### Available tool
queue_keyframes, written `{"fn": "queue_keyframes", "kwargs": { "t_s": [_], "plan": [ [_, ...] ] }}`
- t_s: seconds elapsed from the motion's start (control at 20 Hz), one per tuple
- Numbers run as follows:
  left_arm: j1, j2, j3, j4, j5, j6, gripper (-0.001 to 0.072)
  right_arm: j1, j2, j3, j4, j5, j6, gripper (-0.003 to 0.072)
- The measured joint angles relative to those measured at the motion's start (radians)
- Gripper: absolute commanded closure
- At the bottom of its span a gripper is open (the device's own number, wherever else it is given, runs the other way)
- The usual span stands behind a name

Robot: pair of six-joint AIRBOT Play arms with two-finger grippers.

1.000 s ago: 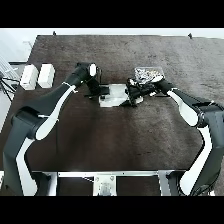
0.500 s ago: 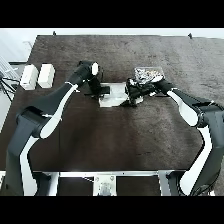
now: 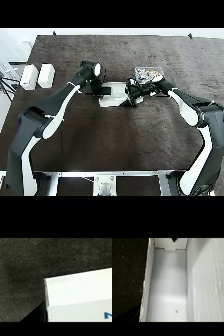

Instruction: Fold the box and place the chain.

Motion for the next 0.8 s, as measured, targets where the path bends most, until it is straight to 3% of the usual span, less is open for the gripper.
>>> {"fn": "queue_keyframes", "kwargs": {
  "t_s": [0.15,0.2,0.25,0.3,0.8],
  "plan": [
    [-0.003,-0.001,0.000,0.002,-0.002,0.012,0.0685,0.000,0.000,0.000,-0.001,0.000,-0.001,0.0169],
    [-0.003,-0.001,0.000,0.002,-0.002,0.015,0.0519,0.000,0.000,0.000,-0.001,0.000,-0.001,0.0169],
    [-0.003,-0.001,0.000,-0.001,-0.005,0.026,0.0217,0.000,0.000,0.000,-0.003,-0.003,-0.006,0.0169],
    [-0.006,-0.002,0.001,-0.005,-0.010,0.026,0.0177,0.000,0.000,0.000,-0.003,-0.004,-0.006,0.0169],
    [0.006,0.101,0.035,-0.006,-0.152,0.129,0.0176,0.000,0.000,0.000,-0.002,-0.002,-0.003,0.0168]
  ]
}}
